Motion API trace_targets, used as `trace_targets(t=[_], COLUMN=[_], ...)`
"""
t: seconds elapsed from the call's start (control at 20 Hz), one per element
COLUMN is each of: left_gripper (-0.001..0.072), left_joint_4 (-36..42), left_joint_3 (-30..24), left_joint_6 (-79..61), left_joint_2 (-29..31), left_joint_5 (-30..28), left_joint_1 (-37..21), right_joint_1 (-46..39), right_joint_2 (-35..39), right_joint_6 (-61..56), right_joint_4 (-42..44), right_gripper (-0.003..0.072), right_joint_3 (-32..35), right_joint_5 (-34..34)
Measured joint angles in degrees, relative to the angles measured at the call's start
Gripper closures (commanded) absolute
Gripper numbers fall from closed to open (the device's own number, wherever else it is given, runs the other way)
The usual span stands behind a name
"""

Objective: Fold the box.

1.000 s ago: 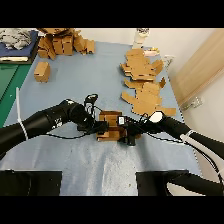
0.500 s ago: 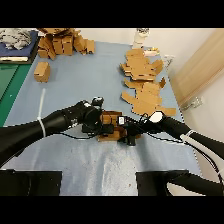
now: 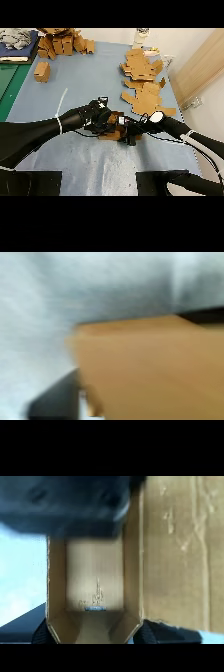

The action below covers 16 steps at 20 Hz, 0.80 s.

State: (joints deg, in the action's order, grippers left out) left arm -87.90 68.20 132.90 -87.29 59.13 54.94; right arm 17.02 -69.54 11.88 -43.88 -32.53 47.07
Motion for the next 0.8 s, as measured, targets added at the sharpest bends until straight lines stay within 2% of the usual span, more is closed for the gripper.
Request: trace_targets(t=[0.4, 0.45, 0.5, 0.8], left_gripper=[0.0684, 0.0443, 0.0257, 0.0252], left_joint_4=[-0.7, -0.4, 0.2, 1.9], left_joint_3=[1.0, 1.0, 1.1, 1.5], left_joint_6=[1.0, 0.6, 0.1, -0.5], left_joint_2=[-0.5, -0.5, -0.5, 0.8], left_joint_5=[1.4, 1.5, 1.5, 1.8], left_joint_1=[0.4, 0.4, 0.4, 0.7], right_joint_1=[0.0, 0.0, 0.0, 0.0], right_joint_2=[0.0, 0.0, 0.0, 0.0], right_joint_6=[0.1, 0.1, 0.2, 0.2], right_joint_4=[0.0, 0.0, -0.1, 0.0], right_gripper=[0.0093, 0.0094, 0.0093, 0.0093], right_joint_3=[0.0, 0.0, 0.0, 0.0], right_joint_5=[0.0, 0.0, 0.0, 0.0])
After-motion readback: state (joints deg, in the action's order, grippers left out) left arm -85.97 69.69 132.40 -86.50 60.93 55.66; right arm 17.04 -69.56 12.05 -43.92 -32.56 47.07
